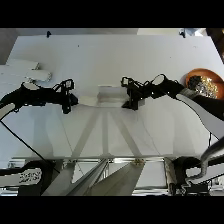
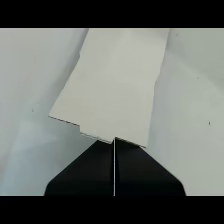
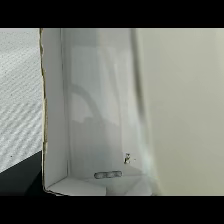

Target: Fold the box and place the chain.

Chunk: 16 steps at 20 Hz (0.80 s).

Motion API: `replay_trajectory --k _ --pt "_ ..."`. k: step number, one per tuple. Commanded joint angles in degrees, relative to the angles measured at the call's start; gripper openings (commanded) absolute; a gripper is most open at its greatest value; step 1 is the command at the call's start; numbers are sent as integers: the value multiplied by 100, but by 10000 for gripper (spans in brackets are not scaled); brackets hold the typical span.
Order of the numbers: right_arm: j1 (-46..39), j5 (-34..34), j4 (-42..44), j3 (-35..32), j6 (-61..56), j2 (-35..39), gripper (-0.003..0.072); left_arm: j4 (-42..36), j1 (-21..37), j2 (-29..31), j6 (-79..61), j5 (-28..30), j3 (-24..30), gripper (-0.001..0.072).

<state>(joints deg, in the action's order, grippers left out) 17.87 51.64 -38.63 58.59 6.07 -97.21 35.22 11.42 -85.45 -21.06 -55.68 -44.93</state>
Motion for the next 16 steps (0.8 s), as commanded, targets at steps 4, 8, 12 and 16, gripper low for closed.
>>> replay_trajectory --k 4,8,12,16 --pt "4 2 2 -2 -2 4 473 -557 -146 -114 -492 -177 -2 10" --pt "2 2 2 -2 -2 4 473 -632 -474 -295 -754 -125 -2 9" --pt "2 2 2 -2 -2 4 473 -1062 -647 -330 -839 -24 -2 9" --pt "2 2 2 -2 -2 7 473 -1895 -651 -315 -1003 -28 -2 11"
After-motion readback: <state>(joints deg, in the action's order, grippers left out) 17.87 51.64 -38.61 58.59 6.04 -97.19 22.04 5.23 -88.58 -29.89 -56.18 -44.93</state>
